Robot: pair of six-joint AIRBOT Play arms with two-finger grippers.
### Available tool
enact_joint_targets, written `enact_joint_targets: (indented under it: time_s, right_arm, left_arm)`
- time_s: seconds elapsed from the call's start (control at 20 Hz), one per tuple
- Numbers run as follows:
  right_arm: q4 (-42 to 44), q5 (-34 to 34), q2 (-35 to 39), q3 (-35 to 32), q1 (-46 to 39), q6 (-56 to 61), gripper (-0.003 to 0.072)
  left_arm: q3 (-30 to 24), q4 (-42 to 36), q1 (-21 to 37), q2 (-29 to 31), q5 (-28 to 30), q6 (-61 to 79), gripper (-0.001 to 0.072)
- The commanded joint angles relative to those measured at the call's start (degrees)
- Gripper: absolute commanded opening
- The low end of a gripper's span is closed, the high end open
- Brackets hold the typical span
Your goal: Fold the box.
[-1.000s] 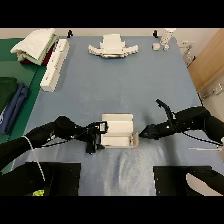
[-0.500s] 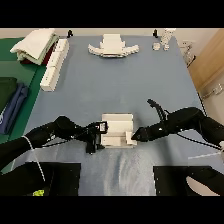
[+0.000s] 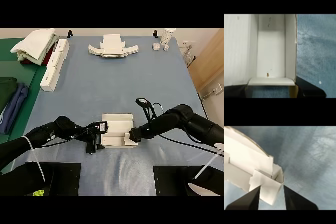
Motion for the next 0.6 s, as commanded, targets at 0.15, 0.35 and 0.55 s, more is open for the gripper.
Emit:
enact_joint_targets:
  time_s: [0.15, 0.35, 0.55]
  right_arm:
    - [-13.9, -3.3, -8.6, 7.3, 9.9, 24.2, 0.0459]
    - [-16.7, -4.8, -12.2, 10.1, 11.2, 30.2, 0.0459]
    - [-16.7, -5.7, -13.2, 10.4, 11.9, 35.0, 0.0459]
  left_arm:
    - [0.0, 0.0, 0.0, 0.0, 0.0, 0.0, 0.0475]
    - [0.0, 0.0, 0.0, 0.0, 0.0, 0.0, 0.0475]
    - [0.0, 0.0, 0.0, 0.0, 0.0, 0.0, 0.0475]
